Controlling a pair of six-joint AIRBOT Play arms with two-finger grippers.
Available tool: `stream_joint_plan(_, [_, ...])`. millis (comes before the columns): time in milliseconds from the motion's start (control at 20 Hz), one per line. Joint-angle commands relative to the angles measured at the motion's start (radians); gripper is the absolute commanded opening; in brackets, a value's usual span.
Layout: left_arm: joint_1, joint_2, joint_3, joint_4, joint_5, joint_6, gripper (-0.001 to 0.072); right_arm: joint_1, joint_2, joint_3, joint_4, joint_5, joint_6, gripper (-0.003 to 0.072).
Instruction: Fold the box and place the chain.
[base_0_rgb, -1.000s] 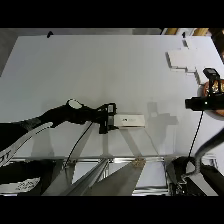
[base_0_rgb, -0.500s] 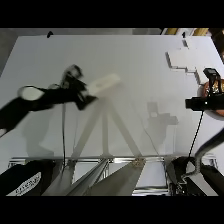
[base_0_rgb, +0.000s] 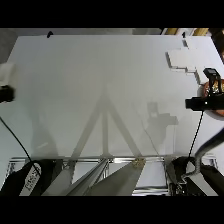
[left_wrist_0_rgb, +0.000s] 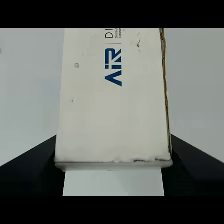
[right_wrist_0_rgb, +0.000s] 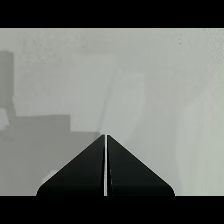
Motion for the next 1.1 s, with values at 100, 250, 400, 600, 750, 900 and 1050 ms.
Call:
stream_joint_plan(100, [0.249,-0.090,0.000,0.110,-0.092,-0.303,0.0271,0.000,0.000,-0.001,0.000,0.000,0.000,0.0021])
stream_joint_plan(250, [0.278,-0.194,0.000,0.107,-0.159,-0.409,0.0271,0.000,0.000,-0.001,0.000,0.000,0.000,0.0021])
stream_joint_plan(400, [0.278,-0.269,0.000,0.106,-0.210,-0.410,0.0275,0.000,0.000,-0.001,0.000,0.000,0.000,0.0021])
stream_joint_plan(600, [0.278,-0.286,0.000,0.110,-0.214,-0.407,0.0541,0.000,0.000,-0.001,0.000,0.000,0.000,0.0021])
stream_joint_plan(750, [0.278,-0.286,0.000,0.110,-0.224,-0.377,0.0664,-0.001,0.000,-0.001,0.000,0.000,0.000,0.0021])
stream_joint_plan(900, [0.276,-0.278,0.000,0.108,-0.247,-0.324,0.0699,0.000,0.000,-0.001,0.000,0.000,0.000,0.0021])
stream_joint_plan(1050, [0.274,-0.227,0.001,0.047,-0.249,-0.291,0.0699,0.000,0.000,-0.001,0.000,0.000,0.000,0.0021])
